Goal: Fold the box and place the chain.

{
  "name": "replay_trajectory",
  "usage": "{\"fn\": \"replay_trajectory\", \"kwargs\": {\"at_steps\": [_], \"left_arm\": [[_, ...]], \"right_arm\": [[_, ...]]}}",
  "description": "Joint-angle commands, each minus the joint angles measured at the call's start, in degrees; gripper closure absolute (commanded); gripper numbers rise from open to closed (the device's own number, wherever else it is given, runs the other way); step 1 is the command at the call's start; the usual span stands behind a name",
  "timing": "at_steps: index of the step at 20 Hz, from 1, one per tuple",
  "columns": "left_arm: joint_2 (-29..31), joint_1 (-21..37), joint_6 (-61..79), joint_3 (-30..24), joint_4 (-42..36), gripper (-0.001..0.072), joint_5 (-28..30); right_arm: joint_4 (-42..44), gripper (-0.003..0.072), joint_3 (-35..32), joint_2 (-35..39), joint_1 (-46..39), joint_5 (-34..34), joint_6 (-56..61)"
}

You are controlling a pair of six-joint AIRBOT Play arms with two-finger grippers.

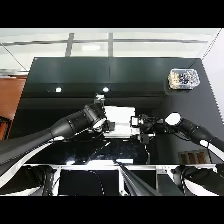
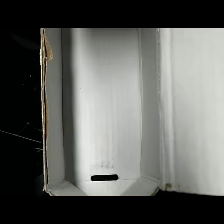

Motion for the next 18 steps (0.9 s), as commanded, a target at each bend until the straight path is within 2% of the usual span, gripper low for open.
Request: {"fn": "replay_trajectory", "kwargs": {"at_steps": [1, 4, 9, 13, 16, 18], "left_arm": [[-0.52, 0.13, -2.67, 0.26, -0.94, 0.0245, 1.88], [-1.07, 0.13, 0.39, 0.35, -2.93, 0.0245, 5.42], [-1.95, 0.22, 2.91, 0.66, -4.07, 0.0245, 3.34], [-2.62, 2.47, 3.96, 0.68, -4.57, 0.0246, 4.39], [-4.42, 3.89, 8.96, 1.97, -7.67, 0.0247, 0.39], [-4.46, 3.87, 8.92, 2.05, -7.21, 0.0328, 0.26]], "right_arm": [[-0.02, 0.0217, 0.00, -0.02, 0.00, 0.09, -0.02], [-0.02, 0.0216, 0.00, -0.02, 0.00, 0.09, -0.02], [-0.02, 0.0217, 0.00, -0.02, 0.00, 0.09, -0.02], [-0.02, 0.0216, 0.00, -0.02, 0.00, 0.09, -0.02], [-0.02, 0.0217, 0.00, -0.02, 0.00, 0.11, -0.02], [-0.02, 0.0216, 0.00, -0.02, 0.00, 0.09, -0.02]]}}
